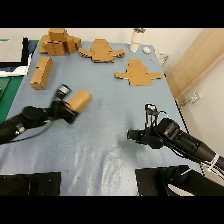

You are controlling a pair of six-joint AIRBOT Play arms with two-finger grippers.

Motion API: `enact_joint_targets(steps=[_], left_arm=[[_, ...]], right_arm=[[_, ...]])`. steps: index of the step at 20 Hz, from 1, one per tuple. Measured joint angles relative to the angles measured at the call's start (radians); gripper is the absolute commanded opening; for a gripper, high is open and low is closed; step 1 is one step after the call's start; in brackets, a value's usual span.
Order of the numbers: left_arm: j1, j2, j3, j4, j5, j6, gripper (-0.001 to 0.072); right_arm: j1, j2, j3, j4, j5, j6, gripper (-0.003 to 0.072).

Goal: Fold the box.

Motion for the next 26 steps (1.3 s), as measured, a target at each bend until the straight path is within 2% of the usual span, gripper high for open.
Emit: enact_joint_targets(steps=[6,10,15,22,26], left_arm=[[0.439,0.005,-0.002,0.016,-0.015,-0.028,0.0472],[0.610,0.003,-0.002,0.126,-0.032,-0.034,0.0472],[0.650,-0.054,0.014,0.202,-0.031,-0.034,0.0472],[0.540,-0.169,0.112,0.225,-0.039,-0.034,0.0473],[0.513,-0.249,0.176,0.218,-0.029,-0.083,0.0472]], right_arm=[[0.000,0.000,0.000,-0.006,0.002,0.000,0.0004],[0.000,0.000,0.000,-0.013,0.018,0.001,0.0004],[0.000,0.000,0.000,-0.017,0.060,0.001,0.0005],[0.000,-0.002,0.000,-0.034,0.075,0.001,0.0004],[0.000,-0.002,0.000,-0.034,0.076,0.001,0.0004]])
